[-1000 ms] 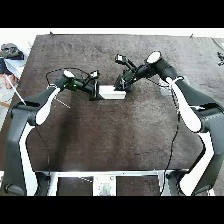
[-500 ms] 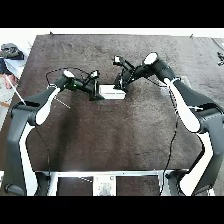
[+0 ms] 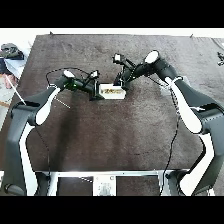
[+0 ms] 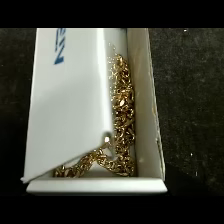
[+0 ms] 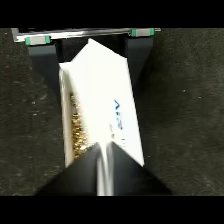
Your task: Fold the box and place the chain.
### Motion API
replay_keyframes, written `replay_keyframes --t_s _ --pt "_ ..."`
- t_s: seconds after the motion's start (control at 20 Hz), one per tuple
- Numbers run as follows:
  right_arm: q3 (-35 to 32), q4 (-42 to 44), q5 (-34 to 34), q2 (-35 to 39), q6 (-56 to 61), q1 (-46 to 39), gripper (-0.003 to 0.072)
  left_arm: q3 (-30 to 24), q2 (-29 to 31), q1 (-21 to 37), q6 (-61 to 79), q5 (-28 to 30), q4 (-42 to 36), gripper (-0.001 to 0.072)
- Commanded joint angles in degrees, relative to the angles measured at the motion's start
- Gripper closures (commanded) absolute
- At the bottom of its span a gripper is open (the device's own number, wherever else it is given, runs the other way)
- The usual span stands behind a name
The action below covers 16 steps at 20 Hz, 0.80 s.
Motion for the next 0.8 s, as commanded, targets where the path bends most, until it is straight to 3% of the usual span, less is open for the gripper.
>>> replay_keyframes --t_s 0.0,0.75 --pt "0.0 -0.3 1.1 0.0 0.8 0.3 0.0620 0.1 0.0 0.0 0.0 -0.1 0.1 0.0576" --pt "-0.6 -3.3 5.9 -2.1 1.7 1.0 0.0619 0.1 0.0 0.0 0.0 -0.1 0.1 0.0576"
